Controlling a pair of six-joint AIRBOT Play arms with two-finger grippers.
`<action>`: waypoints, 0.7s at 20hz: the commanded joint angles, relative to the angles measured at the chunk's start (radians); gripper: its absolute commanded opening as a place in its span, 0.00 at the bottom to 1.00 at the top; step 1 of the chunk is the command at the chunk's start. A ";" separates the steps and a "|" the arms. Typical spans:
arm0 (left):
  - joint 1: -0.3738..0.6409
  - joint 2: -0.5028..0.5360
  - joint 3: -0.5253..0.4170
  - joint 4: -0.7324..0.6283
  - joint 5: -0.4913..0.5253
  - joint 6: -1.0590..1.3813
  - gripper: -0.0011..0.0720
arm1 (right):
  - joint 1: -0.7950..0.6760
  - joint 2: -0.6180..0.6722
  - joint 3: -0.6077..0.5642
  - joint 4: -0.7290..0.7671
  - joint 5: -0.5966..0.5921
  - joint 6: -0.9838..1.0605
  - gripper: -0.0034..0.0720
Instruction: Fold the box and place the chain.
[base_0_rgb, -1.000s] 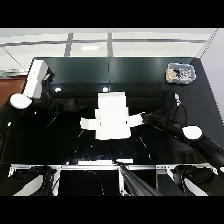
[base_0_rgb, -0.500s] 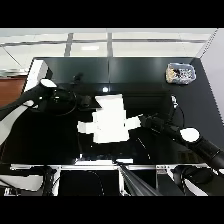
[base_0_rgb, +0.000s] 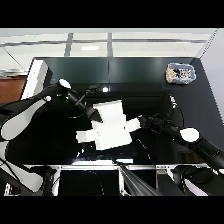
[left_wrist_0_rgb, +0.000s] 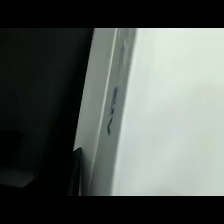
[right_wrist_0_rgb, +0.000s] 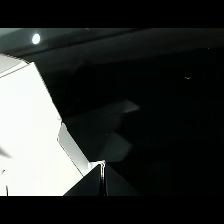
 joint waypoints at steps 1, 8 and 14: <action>-0.006 -0.015 0.026 0.059 -0.045 0.030 0.39 | 0.000 0.000 0.000 0.001 0.002 0.000 0.06; -0.006 0.001 0.060 0.079 -0.034 0.016 0.05 | -0.043 0.004 0.039 -0.110 0.048 -0.007 0.98; -0.022 0.276 -0.051 0.092 0.109 0.137 0.05 | -0.165 0.013 0.326 -0.692 0.444 -0.117 0.98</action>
